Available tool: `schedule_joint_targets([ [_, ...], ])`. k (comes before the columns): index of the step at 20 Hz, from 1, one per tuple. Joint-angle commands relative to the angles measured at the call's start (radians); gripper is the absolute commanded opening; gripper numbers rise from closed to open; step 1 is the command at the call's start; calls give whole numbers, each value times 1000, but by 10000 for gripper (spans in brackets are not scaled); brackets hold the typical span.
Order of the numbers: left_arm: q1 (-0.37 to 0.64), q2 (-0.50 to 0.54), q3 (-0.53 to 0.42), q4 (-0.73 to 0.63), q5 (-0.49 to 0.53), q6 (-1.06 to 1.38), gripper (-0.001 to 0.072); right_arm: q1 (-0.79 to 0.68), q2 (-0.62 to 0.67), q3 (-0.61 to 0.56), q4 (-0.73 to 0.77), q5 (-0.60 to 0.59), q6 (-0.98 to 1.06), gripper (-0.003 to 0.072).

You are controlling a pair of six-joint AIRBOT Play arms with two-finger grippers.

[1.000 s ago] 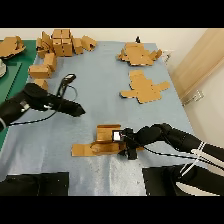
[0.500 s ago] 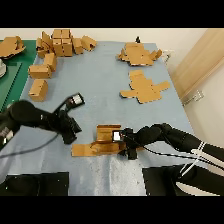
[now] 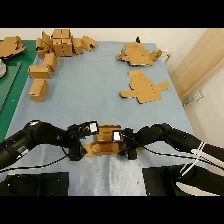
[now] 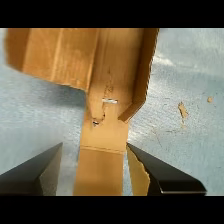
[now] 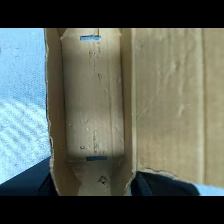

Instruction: Fold the box.

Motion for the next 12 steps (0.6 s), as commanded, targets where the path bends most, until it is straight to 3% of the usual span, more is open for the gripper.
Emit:
schedule_joint_targets([
  [1,-21,-100,-6,-24,27,3,603,0,0,0,0,0,0,512],
  [6,-21,-140,-2,-167,33,105,604,0,0,0,0,0,0,512],
  [12,-21,-140,-2,-191,47,104,605,0,0,0,0,0,0,512],
])
